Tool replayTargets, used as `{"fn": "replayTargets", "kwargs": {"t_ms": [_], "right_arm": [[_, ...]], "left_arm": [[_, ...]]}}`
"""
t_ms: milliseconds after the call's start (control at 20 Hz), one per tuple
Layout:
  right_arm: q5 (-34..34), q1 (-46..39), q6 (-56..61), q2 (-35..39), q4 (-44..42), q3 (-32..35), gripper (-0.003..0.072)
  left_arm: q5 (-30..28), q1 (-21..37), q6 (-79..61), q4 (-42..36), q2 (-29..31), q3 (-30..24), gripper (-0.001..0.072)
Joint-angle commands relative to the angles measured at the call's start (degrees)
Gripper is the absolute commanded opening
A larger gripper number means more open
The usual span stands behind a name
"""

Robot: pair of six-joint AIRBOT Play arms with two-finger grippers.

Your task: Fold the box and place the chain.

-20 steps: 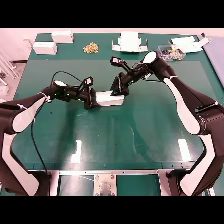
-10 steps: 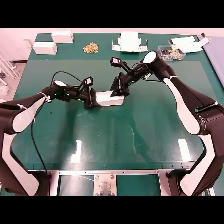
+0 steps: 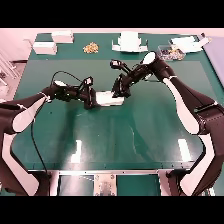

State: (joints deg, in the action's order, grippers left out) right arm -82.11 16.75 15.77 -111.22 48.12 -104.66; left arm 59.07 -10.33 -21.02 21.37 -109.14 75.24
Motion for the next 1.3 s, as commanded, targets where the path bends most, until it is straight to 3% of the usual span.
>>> {"fn": "replayTargets", "kwargs": {"t_ms": [0, 600, 800, 1250], "right_arm": [[1.1, 0.1, 0.0, -0.5, 1.0, 0.0, 0.0371], [0.6, 1.0, 0.0, 1.4, 0.5, -0.1, 0.0363], [0.0, 0.0, 0.0, 1.7, 0.3, 0.5, 0.0301], [3.9, -3.0, -4.5, 7.7, -5.7, 9.6, 0.0266]], "left_arm": [[0.0, 0.0, 0.0, 0.0, 0.0, 0.0, 0.0533], [0.0, 0.0, 0.0, 0.0, 0.0, 0.0, 0.0533], [0.0, 0.0, 0.0, 0.0, 0.0, 0.0, 0.0533], [0.0, 0.0, 0.0, 0.0, 0.0, 0.0, 0.0533]]}}
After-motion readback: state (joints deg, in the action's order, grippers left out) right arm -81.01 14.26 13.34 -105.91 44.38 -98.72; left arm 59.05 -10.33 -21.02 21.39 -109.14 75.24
